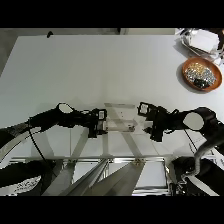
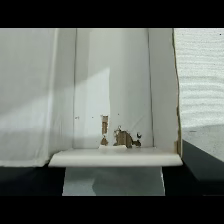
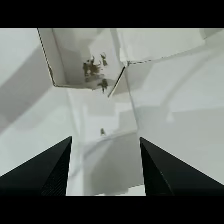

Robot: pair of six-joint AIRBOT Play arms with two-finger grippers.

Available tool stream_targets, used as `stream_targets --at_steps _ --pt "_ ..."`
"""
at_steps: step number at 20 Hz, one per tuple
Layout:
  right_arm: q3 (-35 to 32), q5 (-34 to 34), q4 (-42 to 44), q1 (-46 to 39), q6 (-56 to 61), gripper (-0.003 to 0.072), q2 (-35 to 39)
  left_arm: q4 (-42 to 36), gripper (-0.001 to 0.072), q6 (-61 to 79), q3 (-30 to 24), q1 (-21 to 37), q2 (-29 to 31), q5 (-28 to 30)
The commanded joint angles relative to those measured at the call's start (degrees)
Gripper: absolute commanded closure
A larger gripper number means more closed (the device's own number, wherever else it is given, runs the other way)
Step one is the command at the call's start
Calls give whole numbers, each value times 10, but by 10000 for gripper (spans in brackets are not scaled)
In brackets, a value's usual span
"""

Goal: Fold the box and place the chain.

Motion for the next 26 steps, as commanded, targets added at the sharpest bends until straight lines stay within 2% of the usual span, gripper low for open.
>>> stream_targets --at_steps 1,3,6,7,8,9,12,16,17,26 --pt "-40 -77 -9 0 -98 234 3 0 499 0 0 0 0 0" --pt "-43 -101 0 0 -127 257 -2 0 499 0 0 0 0 0" --pt "-43 -110 103 2 -190 279 -48 0 499 0 0 0 0 0" --pt "-43 -112 121 7 -214 299 -69 0 499 0 0 0 0 0" --pt "-43 -115 134 11 -235 353 -91 0 499 0 0 0 0 0" --pt "-43 -117 143 11 -249 390 -108 0 499 0 0 0 0 0" --pt "-43 -125 146 11 -262 400 -136 0 499 0 0 0 0 0" --pt "-43 -150 182 11 -275 475 -136 0 499 0 0 0 0 0" --pt "-43 -150 189 11 -285 519 -136 0 499 0 0 0 0 0" --pt "-43 -153 229 32 -336 531 -136 0 499 0 0 0 0 0"
